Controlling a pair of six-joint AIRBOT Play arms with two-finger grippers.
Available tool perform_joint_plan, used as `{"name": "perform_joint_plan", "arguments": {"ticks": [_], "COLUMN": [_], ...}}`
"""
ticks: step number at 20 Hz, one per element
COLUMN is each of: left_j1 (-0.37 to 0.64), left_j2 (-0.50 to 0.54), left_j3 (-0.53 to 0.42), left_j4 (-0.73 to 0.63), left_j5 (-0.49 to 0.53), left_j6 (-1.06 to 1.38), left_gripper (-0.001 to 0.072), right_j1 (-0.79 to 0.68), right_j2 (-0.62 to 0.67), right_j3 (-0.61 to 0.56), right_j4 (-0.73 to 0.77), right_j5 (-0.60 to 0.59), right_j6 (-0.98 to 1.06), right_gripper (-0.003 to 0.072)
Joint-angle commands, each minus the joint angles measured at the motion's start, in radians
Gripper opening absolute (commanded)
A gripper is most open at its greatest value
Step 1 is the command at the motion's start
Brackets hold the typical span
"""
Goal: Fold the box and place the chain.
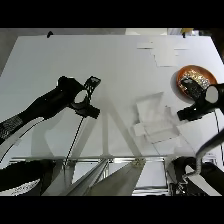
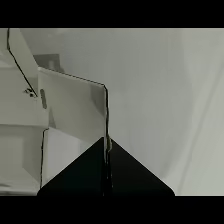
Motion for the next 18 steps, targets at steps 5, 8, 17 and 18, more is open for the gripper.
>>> {"name": "perform_joint_plan", "arguments": {"ticks": [5,8,17,18], "left_j1": [0.001,0.001,-0.001,0.001], "left_j2": [-0.001,-0.001,-0.003,-0.003], "left_j3": [0.0,-0.004,-0.024,-0.032], "left_j4": [0.0,0.005,0.023,0.023], "left_j5": [0.015,0.074,0.175,0.233], "left_j6": [0.0,0.005,0.324,0.345], "left_gripper": [0.001,0.001,0.0024,0.012], "right_j1": [0.281,0.318,0.319,0.319], "right_j2": [0.277,0.278,0.278,0.278], "right_j3": [-0.227,-0.238,-0.238,-0.238], "right_j4": [0.171,0.172,0.172,0.172], "right_j5": [-0.277,-0.312,-0.353,-0.353], "right_j6": [0.265,0.299,0.317,0.317], "right_gripper": [0.0016,0.0016,0.0016,0.0016]}}
